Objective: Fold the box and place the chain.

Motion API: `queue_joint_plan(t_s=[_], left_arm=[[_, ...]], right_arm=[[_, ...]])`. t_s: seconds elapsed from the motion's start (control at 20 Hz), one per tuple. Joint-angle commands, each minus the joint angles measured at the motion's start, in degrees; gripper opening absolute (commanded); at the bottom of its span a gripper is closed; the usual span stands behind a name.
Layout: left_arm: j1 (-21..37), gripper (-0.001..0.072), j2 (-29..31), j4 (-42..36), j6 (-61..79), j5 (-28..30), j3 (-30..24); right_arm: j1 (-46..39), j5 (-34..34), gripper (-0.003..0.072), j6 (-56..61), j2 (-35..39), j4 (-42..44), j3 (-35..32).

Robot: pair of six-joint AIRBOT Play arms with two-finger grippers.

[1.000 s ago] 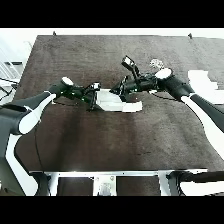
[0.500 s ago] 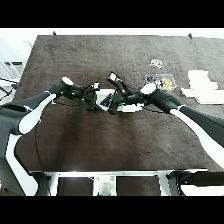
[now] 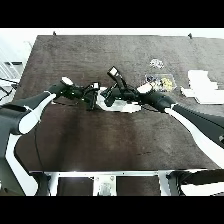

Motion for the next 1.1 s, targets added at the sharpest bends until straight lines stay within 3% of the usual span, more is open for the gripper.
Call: queue_joint_plan(t_s=[0.0, 1.05], left_arm=[[0.02, 0.045, 0.0, 0.09, 0.0, 0.04, 0.0], [0.02, 0.045, 0.0, 0.07, 0.0, -0.02, 0.0]], right_arm=[[-1.66, -2.67, 0.0016, 0.46, 1.01, 0.74, 0.33], [-5.86, -3.61, 0.0016, 0.46, -6.03, 0.76, 0.33]])
